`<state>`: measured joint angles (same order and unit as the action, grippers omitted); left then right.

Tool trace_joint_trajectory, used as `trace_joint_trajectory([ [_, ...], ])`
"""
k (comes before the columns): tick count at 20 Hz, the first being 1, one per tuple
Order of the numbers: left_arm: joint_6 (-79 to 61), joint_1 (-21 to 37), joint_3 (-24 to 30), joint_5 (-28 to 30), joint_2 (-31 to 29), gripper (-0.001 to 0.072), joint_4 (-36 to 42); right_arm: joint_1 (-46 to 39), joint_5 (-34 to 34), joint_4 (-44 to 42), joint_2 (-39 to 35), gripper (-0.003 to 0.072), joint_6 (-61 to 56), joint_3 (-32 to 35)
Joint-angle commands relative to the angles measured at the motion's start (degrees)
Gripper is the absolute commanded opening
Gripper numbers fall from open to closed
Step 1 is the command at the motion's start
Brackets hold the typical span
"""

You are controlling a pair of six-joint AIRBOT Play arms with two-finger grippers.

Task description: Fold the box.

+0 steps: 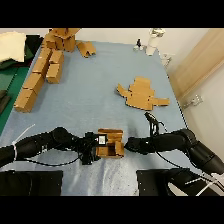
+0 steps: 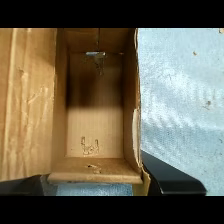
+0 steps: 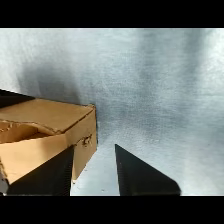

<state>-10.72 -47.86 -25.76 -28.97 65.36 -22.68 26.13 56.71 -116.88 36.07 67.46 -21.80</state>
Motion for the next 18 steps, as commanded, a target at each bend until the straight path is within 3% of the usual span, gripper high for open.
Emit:
trace_joint_trajectory([
  [1,0.02,0.02,-0.02,0.04,0.0,0.056,-0.04,0.04,1.86,-0.46,-0.07,0.0397,-0.2,-1.95],
  [7,0.02,0.02,-0.02,0.04,0.0,0.056,-0.04,1.38,3.02,-4.26,0.24,0.0402,3.08,-3.26],
  [11,0.02,0.02,-0.02,0.04,0.0,0.056,-0.04,7.76,-0.55,-3.26,6.14,0.0401,2.82,-3.3],
  [15,0.02,0.02,-0.02,0.04,0.0,0.0559,-0.04,13.46,-0.76,3.32,15.96,0.0399,-2.97,-7.17],
  [18,0.02,0.02,-0.02,0.04,0.0,0.056,-0.04,18.78,0.28,13.09,21.0,0.0394,-12.61,-12.63],
])
